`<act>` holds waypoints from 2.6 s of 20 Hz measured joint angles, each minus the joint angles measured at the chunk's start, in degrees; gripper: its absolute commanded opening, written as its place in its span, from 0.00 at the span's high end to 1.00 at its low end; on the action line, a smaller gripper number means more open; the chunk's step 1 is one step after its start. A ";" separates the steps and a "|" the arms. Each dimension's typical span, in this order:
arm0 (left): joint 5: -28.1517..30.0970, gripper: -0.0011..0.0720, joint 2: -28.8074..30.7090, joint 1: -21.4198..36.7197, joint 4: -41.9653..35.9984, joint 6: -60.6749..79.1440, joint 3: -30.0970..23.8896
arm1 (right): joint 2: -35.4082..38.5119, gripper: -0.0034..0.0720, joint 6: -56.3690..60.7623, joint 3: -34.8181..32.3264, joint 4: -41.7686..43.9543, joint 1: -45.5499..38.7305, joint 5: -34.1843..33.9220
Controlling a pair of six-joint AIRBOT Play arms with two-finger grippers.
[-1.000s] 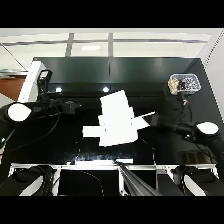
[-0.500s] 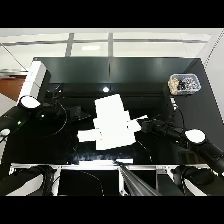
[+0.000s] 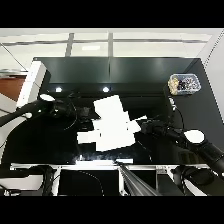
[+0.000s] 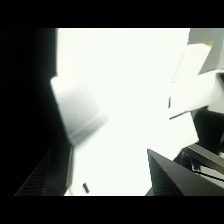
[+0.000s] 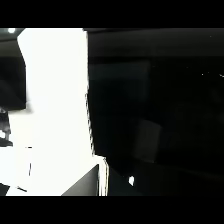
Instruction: Fold the box and place the chain.
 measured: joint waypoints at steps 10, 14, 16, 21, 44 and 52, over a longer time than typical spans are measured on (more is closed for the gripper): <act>-15.54 0.26 -8.66 -2.54 -0.02 18.03 5.99 | 0.00 0.89 -0.02 0.00 -0.02 0.00 0.22; -16.87 0.60 -9.03 -2.82 4.35 20.76 7.45 | 0.00 0.89 -0.02 0.00 -0.04 0.00 0.22; -16.81 0.69 -9.14 -2.86 5.40 21.29 7.78 | 0.00 0.89 -0.02 0.00 -0.04 0.00 0.22; -16.00 0.95 -9.14 -2.89 6.38 21.86 8.07 | 0.00 0.02 0.50 0.00 -0.74 -0.02 0.74; 11.43 0.95 13.20 -14.93 17.62 52.76 -3.58 | 2.38 0.02 -13.07 19.67 -44.28 -23.89 30.05; 12.52 0.94 12.17 -15.45 17.33 54.25 -3.93 | 2.05 0.02 -17.42 18.05 -41.03 -19.23 28.65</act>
